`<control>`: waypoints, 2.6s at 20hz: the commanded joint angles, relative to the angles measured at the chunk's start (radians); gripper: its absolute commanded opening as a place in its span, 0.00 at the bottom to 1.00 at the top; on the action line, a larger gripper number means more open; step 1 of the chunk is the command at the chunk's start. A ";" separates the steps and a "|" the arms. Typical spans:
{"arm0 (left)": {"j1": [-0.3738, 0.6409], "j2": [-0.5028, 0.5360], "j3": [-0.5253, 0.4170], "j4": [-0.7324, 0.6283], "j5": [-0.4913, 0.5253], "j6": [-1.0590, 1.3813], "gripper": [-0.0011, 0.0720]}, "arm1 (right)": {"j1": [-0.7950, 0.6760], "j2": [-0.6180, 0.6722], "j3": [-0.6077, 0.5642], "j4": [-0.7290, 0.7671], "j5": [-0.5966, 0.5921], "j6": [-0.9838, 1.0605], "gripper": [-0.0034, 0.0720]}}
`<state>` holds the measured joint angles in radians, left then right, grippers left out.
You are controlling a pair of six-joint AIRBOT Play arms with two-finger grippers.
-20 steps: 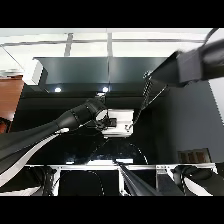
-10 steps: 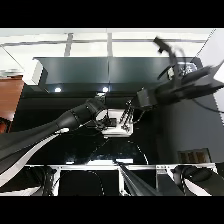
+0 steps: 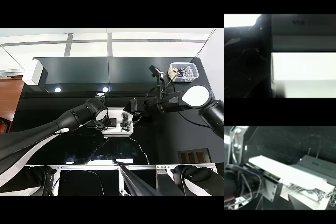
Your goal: Fold the box and place the chain.
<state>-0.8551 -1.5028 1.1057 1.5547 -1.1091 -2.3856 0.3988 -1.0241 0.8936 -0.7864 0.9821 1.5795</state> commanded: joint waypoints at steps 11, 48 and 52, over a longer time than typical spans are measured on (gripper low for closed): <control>0.000 0.000 0.000 0.000 0.001 0.000 0.05 | -0.400 -0.123 -0.057 -0.729 -0.398 0.333 0.97; 0.001 0.000 0.000 -0.003 0.006 0.000 0.05 | -0.163 0.149 0.617 0.066 0.285 -0.069 0.07; 0.001 0.000 0.000 -0.003 0.005 0.000 0.05 | -0.100 0.149 0.618 0.136 0.175 -0.070 0.07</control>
<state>-0.8551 -1.5028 1.1057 1.5513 -1.1034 -2.3856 0.2516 -0.8795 1.5097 -0.7273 1.2415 1.5131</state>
